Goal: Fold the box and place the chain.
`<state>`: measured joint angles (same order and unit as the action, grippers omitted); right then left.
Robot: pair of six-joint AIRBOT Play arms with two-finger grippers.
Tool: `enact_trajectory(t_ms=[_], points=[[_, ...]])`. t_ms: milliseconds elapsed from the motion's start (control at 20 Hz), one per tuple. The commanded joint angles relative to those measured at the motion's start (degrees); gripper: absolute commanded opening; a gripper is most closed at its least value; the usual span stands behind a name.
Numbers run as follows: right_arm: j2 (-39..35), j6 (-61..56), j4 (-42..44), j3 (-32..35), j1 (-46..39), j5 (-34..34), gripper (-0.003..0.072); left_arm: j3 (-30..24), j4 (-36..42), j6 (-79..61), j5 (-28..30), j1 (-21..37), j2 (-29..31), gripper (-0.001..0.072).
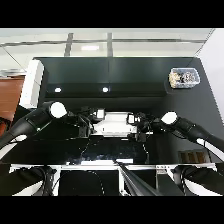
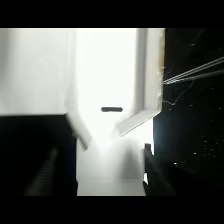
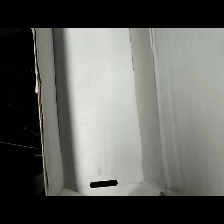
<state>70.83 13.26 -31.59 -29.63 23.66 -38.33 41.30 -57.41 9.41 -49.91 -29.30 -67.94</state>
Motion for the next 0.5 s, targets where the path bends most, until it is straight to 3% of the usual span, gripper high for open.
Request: enact_trajectory(t_ms=[0,50,100,350,400,450], points=[[0.0,0.0,0.0,0.0,0.0,-0.2,0.0179,0.0,3.1,-0.2,0.3,-1.0,-1.0,0.0460],[0.0,-0.1,0.0,0.0,0.0,-0.2,0.0179,0.0,4.0,-0.2,0.2,-1.0,-1.4,0.0374],[0.0,-0.1,0.0,0.0,0.0,-0.2,0.0179,0.0,4.7,-0.2,0.2,-1.0,-1.8,0.0336],[0.0,-0.1,0.0,0.0,0.0,-0.2,0.0179,0.0,11.0,-0.2,0.4,-1.0,-3.3,0.0324],[0.0,-0.1,0.1,0.0,0.0,-0.2,0.0179,0.0,11.5,-0.2,0.4,-1.0,-3.3,0.0225],[0.0,-0.1,0.0,0.0,0.0,-0.2,0.0179,0.0,11.5,-0.2,0.4,-1.0,-3.3,0.0204]])
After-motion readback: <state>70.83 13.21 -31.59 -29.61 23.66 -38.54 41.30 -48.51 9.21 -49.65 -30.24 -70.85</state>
